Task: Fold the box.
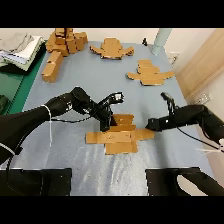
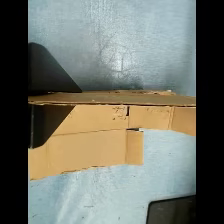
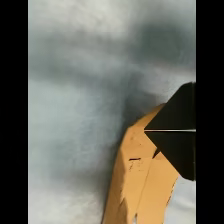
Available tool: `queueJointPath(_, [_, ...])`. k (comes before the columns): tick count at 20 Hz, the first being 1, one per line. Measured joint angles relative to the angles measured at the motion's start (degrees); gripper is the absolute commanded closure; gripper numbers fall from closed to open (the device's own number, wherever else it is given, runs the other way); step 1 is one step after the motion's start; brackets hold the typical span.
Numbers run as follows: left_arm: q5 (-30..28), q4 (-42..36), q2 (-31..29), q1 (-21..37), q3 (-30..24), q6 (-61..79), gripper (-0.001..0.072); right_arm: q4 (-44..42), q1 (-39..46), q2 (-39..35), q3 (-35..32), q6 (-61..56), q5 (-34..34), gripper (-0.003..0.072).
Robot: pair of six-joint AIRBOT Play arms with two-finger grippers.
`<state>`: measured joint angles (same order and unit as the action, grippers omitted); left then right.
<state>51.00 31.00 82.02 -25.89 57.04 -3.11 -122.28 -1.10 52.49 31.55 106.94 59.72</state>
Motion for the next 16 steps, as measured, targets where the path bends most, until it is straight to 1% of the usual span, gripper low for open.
queueJointPath(3, [-0.5,-0.1,0.1,0.0,-0.1,0.4,0.07,0.0,0.0,0.0,-4.0,0.0,-0.5,0.0683])
queueJointPath(6, [-0.7,-0.4,0.3,0.0,-0.2,0.6,0.0699,0.6,0.0,0.0,-5.8,0.0,-1.2,0.0682])
queueJointPath(11, [-1.1,-1.1,1.1,0.0,-0.2,0.9,0.0698,1.9,0.0,-0.2,-6.6,0.0,-1.9,0.0682])
queueJointPath(16, [-0.6,-1.5,1.7,0.0,-0.4,0.9,0.0698,0.0,0.0,-3.3,-6.4,0.5,-2.1,0.0682])
